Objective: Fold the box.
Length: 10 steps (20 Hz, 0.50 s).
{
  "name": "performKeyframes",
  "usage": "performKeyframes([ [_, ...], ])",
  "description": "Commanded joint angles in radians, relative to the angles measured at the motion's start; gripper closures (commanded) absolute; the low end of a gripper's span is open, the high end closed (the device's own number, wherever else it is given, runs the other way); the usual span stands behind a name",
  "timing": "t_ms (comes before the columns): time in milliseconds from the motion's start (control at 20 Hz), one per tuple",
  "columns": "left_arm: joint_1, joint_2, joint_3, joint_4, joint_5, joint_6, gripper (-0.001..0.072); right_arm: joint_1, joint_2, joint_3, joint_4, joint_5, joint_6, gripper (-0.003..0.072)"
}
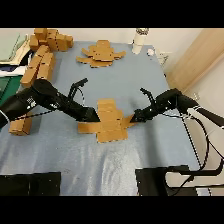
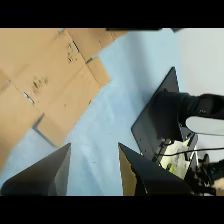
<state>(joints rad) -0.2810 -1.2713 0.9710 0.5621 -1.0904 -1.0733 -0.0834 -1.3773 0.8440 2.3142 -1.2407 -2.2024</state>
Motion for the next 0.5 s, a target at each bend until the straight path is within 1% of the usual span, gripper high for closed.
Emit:
performKeyframes([
  [0,0.073,0.0,0.0,-0.001,-0.002,0.048,0.0265,0.046,-0.002,-0.014,0.106,0.001,-0.107,0.0685],
  [100,0.105,0.0,0.0,0.008,-0.018,0.137,0.0266,0.068,0.011,-0.052,0.137,0.009,-0.152,0.0685],
  [150,0.116,0.0,-0.001,0.027,-0.021,0.15,0.0266,0.076,0.031,-0.092,0.173,0.03,-0.183,0.0686],
  [300,0.12,-0.001,-0.002,0.12,0.016,0.14,0.0265,0.079,0.141,-0.262,0.3,0.145,-0.291,0.0685],
  [400,0.124,-0.02,-0.002,0.179,0.049,0.112,0.0264,0.079,0.222,-0.37,0.31,0.215,-0.322,0.0685],
  [450,0.132,-0.041,-0.002,0.177,0.052,0.112,0.0263,0.079,0.257,-0.415,0.311,0.241,-0.333,0.0685],
])
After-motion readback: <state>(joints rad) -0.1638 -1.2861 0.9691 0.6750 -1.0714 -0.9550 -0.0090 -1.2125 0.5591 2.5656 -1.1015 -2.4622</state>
